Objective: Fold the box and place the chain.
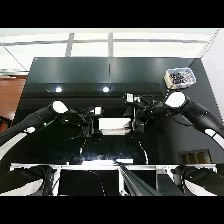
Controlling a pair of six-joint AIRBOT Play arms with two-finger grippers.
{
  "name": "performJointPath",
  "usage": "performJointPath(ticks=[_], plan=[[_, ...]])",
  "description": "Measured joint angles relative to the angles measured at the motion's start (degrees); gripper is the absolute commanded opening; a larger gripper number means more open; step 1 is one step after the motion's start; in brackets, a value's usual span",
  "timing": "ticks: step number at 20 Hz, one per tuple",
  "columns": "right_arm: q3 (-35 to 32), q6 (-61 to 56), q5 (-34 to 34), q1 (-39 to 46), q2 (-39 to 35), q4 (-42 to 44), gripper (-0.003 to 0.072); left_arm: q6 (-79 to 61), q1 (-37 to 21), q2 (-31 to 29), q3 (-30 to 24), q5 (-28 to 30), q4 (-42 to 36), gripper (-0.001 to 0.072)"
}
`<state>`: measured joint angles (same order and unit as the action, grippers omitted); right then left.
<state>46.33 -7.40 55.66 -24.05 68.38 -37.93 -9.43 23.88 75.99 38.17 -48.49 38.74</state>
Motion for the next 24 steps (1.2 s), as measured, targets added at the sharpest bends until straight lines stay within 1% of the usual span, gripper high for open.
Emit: performJointPath(ticks=[3, 4, 7, 8, 9, 20, 21, 22, 24], plan=[[-0.17, 0.52, -0.52, -0.09, 0.46, -0.02, 0.0532, 0.0, 0.0, 0.0, 0.0, 0.0, 0.0, 0.0401], [-0.17, 0.59, -0.61, -0.15, 0.63, -0.02, 0.0442, 0.0, 0.0, 0.0, 0.0, 0.0, 0.0, 0.0401], [-0.24, 0.76, -0.66, -0.59, 0.92, -0.07, 0.0437, -0.07, 0.0, 0.0, 0.0, 0.0, 0.0, 0.0401], [-0.24, 0.79, -0.72, -0.74, 0.96, -0.02, 0.0326, -0.11, 0.0, 0.0, 0.0, 0.0, -0.02, 0.0401], [-0.24, 0.79, -0.7, -0.81, 0.98, -0.04, 0.0241, -0.22, 0.0, 0.0, 0.0, 0.0, -0.02, 0.0401], [-0.61, 0.79, -0.17, -1.03, 1.16, -2.16, 0.0243, -0.52, 0.0, 0.0, 0.0, -0.02, -0.02, 0.0401], [-0.66, 0.79, -0.09, -1.03, 1.16, -2.25, 0.0245, -0.52, 0.0, 0.0, 0.0, -0.02, -0.02, 0.0401], [-0.7, 0.76, -0.02, -1.05, 1.16, -2.36, 0.0271, -0.55, 0.0, 0.0, 0.0, -0.02, -0.02, 0.0401], [-0.76, 0.72, 0.17, -1.03, 1.16, -2.58, 0.0271, -0.59, 0.0, 0.0, -0.02, 0.0, -0.02, 0.0401]])
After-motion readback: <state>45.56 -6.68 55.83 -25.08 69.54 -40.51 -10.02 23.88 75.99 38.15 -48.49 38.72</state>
